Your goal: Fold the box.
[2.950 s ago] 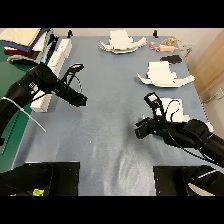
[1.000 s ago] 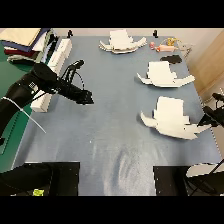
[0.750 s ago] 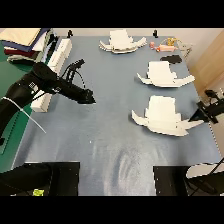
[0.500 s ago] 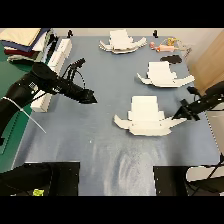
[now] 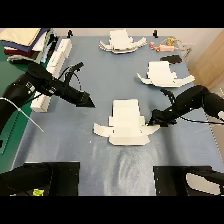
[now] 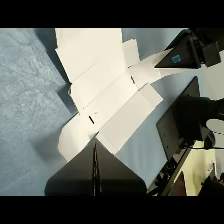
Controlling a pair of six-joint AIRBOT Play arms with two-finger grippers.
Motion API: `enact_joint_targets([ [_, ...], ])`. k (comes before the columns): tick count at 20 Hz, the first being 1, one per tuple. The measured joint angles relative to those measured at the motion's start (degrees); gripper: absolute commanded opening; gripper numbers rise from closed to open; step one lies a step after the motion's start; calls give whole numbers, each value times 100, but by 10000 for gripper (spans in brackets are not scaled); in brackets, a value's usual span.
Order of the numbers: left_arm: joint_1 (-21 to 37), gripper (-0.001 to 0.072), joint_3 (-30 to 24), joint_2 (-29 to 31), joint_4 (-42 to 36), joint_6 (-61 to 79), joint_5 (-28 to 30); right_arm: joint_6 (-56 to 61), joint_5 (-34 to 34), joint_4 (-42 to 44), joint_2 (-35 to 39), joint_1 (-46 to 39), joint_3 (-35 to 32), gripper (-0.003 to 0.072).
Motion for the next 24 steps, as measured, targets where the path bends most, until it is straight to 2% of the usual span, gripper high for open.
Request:
enact_joint_targets([
  [1, 11, 21, -7, 0, -4, 2, -48, 68, 39, -22, 33, 94, -26, 50],
  [2, 22, 231, -11, 0, -22, 13, -59, 103, 85, -26, 57, 170, -44, -1],
  [3, 35, 507, -13, 0, -17, 17, -85, 142, 116, -22, 74, 249, -57, -1],
  [4, 46, 523, -17, 0, -22, 15, -94, 118, 127, -48, 87, 326, -66, -1],
  [5, 46, 440, -17, 0, -24, 0, -94, 85, 133, -57, 98, 426, -72, -1],
  [8, 59, 442, -17, 0, -31, -4, -44, -96, 319, -26, 249, 844, -249, -2],
  [14, 118, 442, -144, -221, 192, -22, 46, -227, 1709, 11, 1261, 1829, -1285, -1],
  [20, 192, 442, -457, -920, 278, 170, 114, -221, 2321, 11, 1620, 2116, -1646, -2],
  [24, 192, 441, -511, -1591, -313, 861, 151, -210, 2420, 15, 1663, 2153, -1690, -2],
])
